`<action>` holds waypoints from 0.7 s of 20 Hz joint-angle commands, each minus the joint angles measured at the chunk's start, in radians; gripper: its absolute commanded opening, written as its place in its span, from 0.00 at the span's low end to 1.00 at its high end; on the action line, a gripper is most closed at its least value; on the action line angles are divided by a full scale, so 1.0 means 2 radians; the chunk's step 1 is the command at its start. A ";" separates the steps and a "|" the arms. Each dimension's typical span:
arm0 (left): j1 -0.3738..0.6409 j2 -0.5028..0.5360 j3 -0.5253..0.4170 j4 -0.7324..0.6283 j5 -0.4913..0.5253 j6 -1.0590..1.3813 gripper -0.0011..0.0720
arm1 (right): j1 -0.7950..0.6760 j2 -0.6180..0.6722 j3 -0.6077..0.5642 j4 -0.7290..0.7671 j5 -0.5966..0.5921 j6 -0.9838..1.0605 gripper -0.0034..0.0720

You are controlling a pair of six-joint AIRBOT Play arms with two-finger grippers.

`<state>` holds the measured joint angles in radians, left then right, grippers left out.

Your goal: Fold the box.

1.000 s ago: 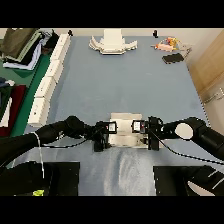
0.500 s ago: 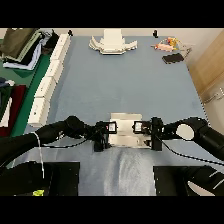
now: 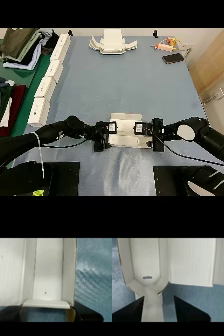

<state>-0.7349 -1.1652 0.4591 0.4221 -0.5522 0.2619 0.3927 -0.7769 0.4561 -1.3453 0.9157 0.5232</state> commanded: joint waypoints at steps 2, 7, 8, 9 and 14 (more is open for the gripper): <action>0.000 0.000 0.000 0.000 0.000 0.000 0.85 | 0.000 -0.012 0.000 0.049 -0.005 -0.009 0.80; 0.000 0.000 0.000 0.000 0.000 0.000 0.85 | 0.001 -0.028 0.000 0.069 -0.002 -0.014 0.45; 0.000 0.000 0.000 0.000 0.000 0.000 0.85 | 0.001 -0.028 0.000 0.069 -0.002 -0.016 0.34; 0.000 0.000 0.000 0.000 0.000 0.000 0.85 | 0.001 -0.029 0.000 0.070 -0.002 -0.018 0.28; 0.000 0.000 0.000 0.000 0.000 0.000 0.85 | 0.001 -0.033 0.000 0.090 -0.016 -0.036 0.20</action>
<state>-0.7349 -1.1652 0.4591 0.4221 -0.5522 0.2615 0.3927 -0.8391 0.4561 -1.1934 0.9035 0.4767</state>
